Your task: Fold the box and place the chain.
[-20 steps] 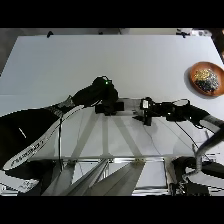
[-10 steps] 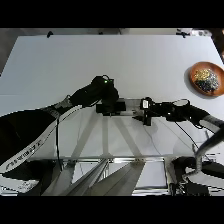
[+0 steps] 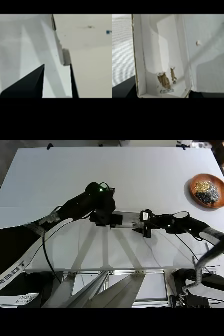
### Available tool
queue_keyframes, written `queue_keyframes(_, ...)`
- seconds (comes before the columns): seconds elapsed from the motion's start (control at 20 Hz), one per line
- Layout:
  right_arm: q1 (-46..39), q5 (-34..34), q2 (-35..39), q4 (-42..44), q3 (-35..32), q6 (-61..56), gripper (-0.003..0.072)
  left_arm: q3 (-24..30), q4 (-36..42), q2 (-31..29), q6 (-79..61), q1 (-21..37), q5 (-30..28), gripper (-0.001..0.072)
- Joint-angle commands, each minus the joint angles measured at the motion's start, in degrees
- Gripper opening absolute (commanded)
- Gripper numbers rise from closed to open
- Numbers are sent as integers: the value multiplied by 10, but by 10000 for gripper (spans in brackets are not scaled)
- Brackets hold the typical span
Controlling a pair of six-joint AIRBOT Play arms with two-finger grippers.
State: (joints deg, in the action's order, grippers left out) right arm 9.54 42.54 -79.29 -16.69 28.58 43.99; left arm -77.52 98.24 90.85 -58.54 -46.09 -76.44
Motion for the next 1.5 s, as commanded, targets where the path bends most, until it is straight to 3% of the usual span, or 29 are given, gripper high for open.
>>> queue_keyframes(0.0, 0, 1, 0, 0, 0, 0, 502, 0, -46, -43, -90, 5, -35, 276)
queue_keyframes(0.1, 0, 1, 0, 0, 0, 0, 502, 0, -80, -68, -180, 5, -63, 200)
queue_keyframes(0.15, 0, 1, 0, 0, 0, 0, 502, 0, -94, -82, -243, 5, -70, 218)
queue_keyframes(0.2, 0, 1, 0, 0, 0, 0, 502, 0, -98, -97, -313, 5, -81, 299)
queue_keyframes(0.25, 0, 1, 0, 0, 0, 0, 502, 0, -97, -115, -386, 5, -87, 458)
queue_keyframes(0.3, 0, 1, 0, 0, 0, 0, 502, 1, -89, -132, -445, 5, -88, 543)
queue_keyframes(0.35, 0, 1, 0, 0, 0, 0, 502, 1, -75, -147, -497, 5, -83, 579)
queue_keyframes(0.6, 0, 1, 0, 0, 0, 0, 502, 16, -7, -167, -643, 5, -72, 591)
queue_keyframes(0.65, 0, 1, 0, 0, 0, 0, 502, 30, -3, -167, -664, 5, -57, 681)
queue_keyframes(0.7, 0, 1, 0, 0, 0, 0, 502, 46, 13, -167, -687, 11, -45, 699)
queue_keyframes(0.95, 0, 1, 0, 0, 0, 0, 502, 157, 76, -161, -845, 104, 41, 701)
queue_keyframes(1.2, 0, 1, 0, 0, 0, 0, 502, 165, 275, -101, -1106, 216, 108, 711)
queue_keyframes(1.3, 0, 1, 0, 0, 0, 0, 502, 164, 283, -65, -1110, 226, 149, 715)
queue_keyframes(1.45, 0, 1, 0, 0, 0, 0, 502, 164, 286, -16, -1110, 218, 163, 715)
